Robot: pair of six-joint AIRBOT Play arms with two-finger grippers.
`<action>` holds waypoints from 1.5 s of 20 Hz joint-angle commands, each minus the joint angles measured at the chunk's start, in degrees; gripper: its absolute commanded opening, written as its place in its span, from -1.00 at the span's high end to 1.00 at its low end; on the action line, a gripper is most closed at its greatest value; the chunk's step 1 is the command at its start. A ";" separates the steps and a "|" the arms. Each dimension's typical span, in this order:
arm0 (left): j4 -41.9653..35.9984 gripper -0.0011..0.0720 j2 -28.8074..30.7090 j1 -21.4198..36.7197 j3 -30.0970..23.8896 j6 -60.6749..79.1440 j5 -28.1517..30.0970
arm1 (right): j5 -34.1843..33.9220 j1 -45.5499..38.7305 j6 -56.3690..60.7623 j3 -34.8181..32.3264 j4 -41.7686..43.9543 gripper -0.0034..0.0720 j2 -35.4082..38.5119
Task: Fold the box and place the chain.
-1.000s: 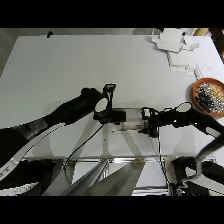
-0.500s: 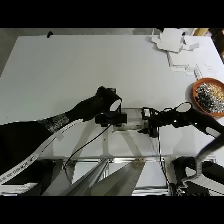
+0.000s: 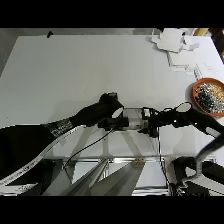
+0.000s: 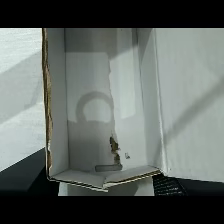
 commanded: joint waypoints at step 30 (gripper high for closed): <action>-0.07 0.92 0.37 1.49 -0.39 1.51 1.16 | 0.00 0.02 0.00 0.02 0.02 -0.19 -0.02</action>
